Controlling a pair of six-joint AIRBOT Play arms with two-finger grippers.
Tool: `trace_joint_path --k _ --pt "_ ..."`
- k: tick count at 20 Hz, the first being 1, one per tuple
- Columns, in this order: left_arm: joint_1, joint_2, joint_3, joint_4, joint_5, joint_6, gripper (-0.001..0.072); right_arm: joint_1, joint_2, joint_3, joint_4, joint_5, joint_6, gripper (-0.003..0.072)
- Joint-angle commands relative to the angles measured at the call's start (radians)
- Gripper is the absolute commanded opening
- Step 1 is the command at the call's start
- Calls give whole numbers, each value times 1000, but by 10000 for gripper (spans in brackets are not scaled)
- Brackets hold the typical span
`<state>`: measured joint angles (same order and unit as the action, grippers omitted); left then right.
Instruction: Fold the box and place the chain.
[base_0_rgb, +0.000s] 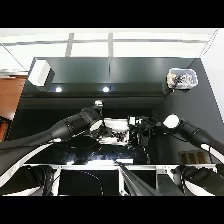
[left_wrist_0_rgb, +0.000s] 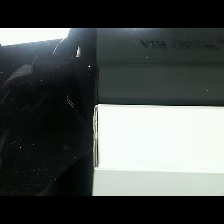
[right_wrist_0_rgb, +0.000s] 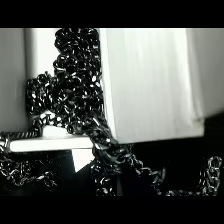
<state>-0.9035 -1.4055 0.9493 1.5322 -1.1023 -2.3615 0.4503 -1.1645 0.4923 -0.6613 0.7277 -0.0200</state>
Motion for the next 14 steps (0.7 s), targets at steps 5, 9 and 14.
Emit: trace_joint_path --k 5,9,14 --pt "-1 0 0 0 -2 0 32 -2 54 2 -26 16 206 17" --pt "0 0 0 0 0 0 32 -3 234 43 -263 145 594 16" --pt "-1 0 0 0 0 0 32 -3 413 203 -247 310 876 16"
